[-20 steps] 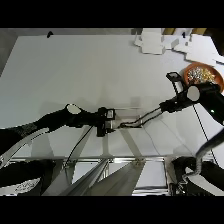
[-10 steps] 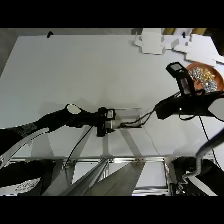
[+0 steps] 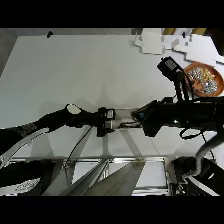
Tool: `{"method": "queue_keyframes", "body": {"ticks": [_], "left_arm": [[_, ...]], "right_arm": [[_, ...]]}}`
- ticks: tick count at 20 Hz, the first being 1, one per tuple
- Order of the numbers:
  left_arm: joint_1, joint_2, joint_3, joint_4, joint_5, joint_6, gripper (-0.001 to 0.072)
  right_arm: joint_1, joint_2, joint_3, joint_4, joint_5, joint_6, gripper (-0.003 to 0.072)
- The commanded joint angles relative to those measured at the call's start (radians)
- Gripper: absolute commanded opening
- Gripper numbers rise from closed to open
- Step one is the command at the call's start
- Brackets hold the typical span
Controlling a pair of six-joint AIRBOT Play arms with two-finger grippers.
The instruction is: Fold the box and place the chain.
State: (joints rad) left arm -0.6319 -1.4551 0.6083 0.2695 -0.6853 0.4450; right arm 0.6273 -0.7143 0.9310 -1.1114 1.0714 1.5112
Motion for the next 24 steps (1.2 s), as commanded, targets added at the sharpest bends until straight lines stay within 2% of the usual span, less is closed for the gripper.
{"method": "queue_keyframes", "body": {"ticks": [1,4,11,15,17,18,20,24], "left_arm": [[0.001,0.001,0.0,0.0,0.0,0.0,0.0209],[0.001,0.001,0.0,0.0,0.0,0.0,0.0209],[0.001,0.001,0.0,0.0,0.0,0.0,0.0209],[0.001,0.001,0.0,0.0,0.0,0.0,0.0209],[0.001,0.001,0.0,0.0,0.0,0.0,0.0209],[0.001,0.001,0.0,0.0,0.0,0.0,0.0209],[0.001,0.001,0.0,0.0,0.0,0.0,0.0209],[0.001,0.001,0.0,0.0,0.0,0.0,0.0209]], "right_arm": [[0.041,-0.001,0.004,0.037,-0.092,0.002,0.0014],[0.042,-0.009,0.004,0.031,-0.132,-0.001,0.0014],[0.042,-0.149,0.0,-0.063,-0.046,-0.001,0.0014],[0.042,-0.238,-0.057,-0.092,-0.039,-0.002,0.002],[0.042,-0.265,-0.072,-0.127,-0.034,-0.015,0.014],[0.037,-0.267,-0.072,-0.129,-0.034,-0.055,0.0172],[0.005,-0.253,-0.071,-0.106,-0.016,-0.139,0.0183],[-0.132,-0.194,-0.069,-0.114,0.161,-0.392,0.0167]]}}
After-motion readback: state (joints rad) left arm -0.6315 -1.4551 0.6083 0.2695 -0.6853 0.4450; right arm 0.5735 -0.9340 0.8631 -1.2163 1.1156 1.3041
